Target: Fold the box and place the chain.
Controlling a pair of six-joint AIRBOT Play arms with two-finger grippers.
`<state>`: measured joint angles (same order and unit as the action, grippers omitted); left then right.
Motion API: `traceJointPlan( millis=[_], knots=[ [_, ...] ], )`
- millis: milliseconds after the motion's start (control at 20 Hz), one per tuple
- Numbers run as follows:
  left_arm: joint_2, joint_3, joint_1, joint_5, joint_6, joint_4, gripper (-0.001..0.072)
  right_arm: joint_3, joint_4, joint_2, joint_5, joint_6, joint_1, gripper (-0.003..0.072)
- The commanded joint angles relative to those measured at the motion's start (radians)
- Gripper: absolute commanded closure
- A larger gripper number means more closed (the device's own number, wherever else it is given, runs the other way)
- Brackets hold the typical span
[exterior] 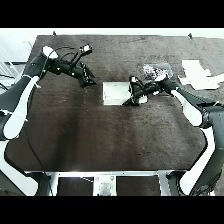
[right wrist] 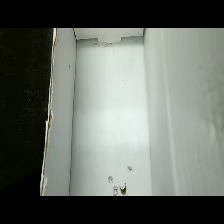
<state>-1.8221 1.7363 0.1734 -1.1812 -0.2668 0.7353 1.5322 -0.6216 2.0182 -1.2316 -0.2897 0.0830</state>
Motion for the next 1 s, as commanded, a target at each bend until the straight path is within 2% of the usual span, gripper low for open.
traceJointPlan(
  millis=[0, 100, 200, 500, 700, 750, 950],
  knots=[
    [-0.007, -0.011, 0.001, 0.031, 0.042, -0.051, 0.0184, 0.000, 0.000, 0.000, 0.000, 0.000, 0.001, 0.0100],
    [-0.017, -0.011, -0.002, -0.044, 0.193, -0.058, 0.0184, 0.000, 0.000, 0.000, 0.000, 0.000, 0.001, 0.0100],
    [-0.034, -0.011, -0.008, -0.066, 0.246, -0.057, 0.0183, 0.000, 0.000, 0.000, 0.000, 0.000, 0.001, 0.0100],
    [-0.117, -0.011, -0.008, -0.060, 0.313, -0.066, 0.0182, 0.000, 0.000, 0.000, 0.000, 0.000, 0.001, 0.0100],
    [-0.129, -0.011, -0.008, -0.053, 0.334, -0.077, 0.0180, 0.000, 0.000, 0.000, 0.000, 0.000, 0.001, 0.0100],
    [-0.130, -0.011, -0.008, -0.064, 0.365, -0.080, 0.0000, 0.000, 0.000, 0.000, 0.000, 0.000, 0.001, 0.0100],
    [-0.162, -0.011, -0.008, -0.063, 0.373, -0.095, -0.0011, 0.000, 0.000, 0.000, 0.000, 0.000, 0.001, 0.0100]
  ],
)
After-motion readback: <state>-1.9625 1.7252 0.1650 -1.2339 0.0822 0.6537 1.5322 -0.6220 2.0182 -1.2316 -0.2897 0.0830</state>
